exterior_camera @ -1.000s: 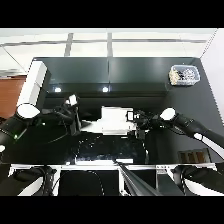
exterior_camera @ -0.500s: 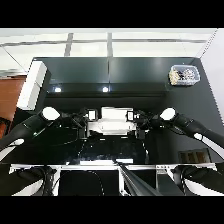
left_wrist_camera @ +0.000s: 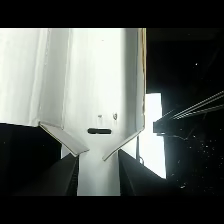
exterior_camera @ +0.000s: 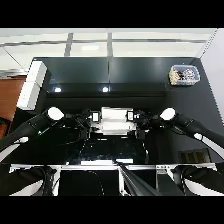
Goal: Fold the box and place the chain.
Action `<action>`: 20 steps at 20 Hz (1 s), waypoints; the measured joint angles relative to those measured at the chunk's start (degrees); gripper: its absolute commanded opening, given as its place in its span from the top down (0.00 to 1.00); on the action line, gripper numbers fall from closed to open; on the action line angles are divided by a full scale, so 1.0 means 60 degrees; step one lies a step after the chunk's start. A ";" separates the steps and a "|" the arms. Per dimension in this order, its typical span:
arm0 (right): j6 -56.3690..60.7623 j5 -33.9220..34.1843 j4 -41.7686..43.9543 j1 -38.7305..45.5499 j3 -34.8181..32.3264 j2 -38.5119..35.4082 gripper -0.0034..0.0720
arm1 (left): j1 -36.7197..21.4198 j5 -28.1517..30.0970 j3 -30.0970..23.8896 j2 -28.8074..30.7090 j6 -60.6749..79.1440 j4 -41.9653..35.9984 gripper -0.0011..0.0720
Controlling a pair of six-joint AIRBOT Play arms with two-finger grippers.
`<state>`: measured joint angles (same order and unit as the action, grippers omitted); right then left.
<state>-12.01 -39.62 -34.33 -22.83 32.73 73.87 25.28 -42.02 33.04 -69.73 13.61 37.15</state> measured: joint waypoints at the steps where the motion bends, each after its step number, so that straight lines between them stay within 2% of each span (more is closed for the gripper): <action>1: 0.0000 0.0000 -0.0004 0.0000 0.0000 0.0004 0.78 | 0.0000 0.0004 0.0000 -0.0007 0.0000 -0.0015 0.59; 12: 0.0000 0.0000 0.0000 0.0000 0.0000 0.0004 0.78 | 0.0029 0.0182 0.0138 -0.0237 0.0026 -0.1013 0.60; 20: 0.0000 -0.0004 -0.0007 0.0000 0.0000 0.0000 0.78 | 0.0543 0.0357 0.0226 -0.0718 0.0000 -0.1388 0.60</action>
<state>-12.01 -39.64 -34.37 -22.83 32.73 73.87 28.53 -39.88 34.39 -74.04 13.61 28.82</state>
